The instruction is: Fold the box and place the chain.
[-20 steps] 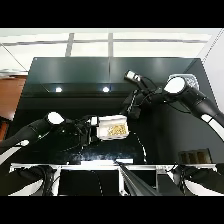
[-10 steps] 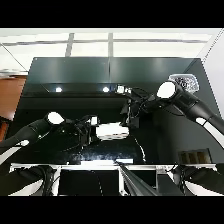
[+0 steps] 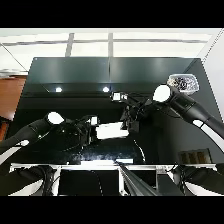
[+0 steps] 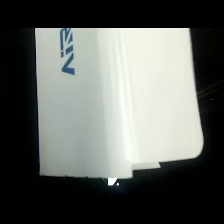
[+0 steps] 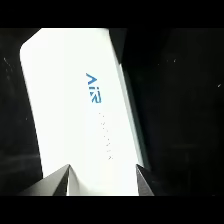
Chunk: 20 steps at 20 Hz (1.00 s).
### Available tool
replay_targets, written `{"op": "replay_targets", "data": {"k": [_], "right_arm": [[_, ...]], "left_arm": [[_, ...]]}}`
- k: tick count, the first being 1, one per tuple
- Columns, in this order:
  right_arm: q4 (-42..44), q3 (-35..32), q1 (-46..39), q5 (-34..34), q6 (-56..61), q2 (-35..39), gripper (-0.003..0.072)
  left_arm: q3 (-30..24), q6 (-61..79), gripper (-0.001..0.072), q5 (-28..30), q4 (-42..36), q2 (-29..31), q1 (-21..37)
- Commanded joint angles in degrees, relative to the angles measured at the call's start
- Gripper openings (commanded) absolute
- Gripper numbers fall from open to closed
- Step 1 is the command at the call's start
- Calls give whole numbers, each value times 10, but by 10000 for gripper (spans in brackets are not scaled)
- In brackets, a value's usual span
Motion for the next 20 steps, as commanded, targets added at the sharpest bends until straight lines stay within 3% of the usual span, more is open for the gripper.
{"op": "replay_targets", "data": {"k": [1,8,9,10,20], "right_arm": [[-20,-1,10,7,25,0,402],[-30,-1,24,4,42,0,353],[-37,-1,24,1,48,0,303],[-41,-1,24,1,50,0,200],[-44,0,24,-3,69,0,190]], "left_arm": [[0,0,404,0,0,0,0],[0,0,404,0,0,0,0],[0,0,404,0,0,0,0],[0,0,404,0,0,0,0],[0,0,404,0,0,0,0]]}}
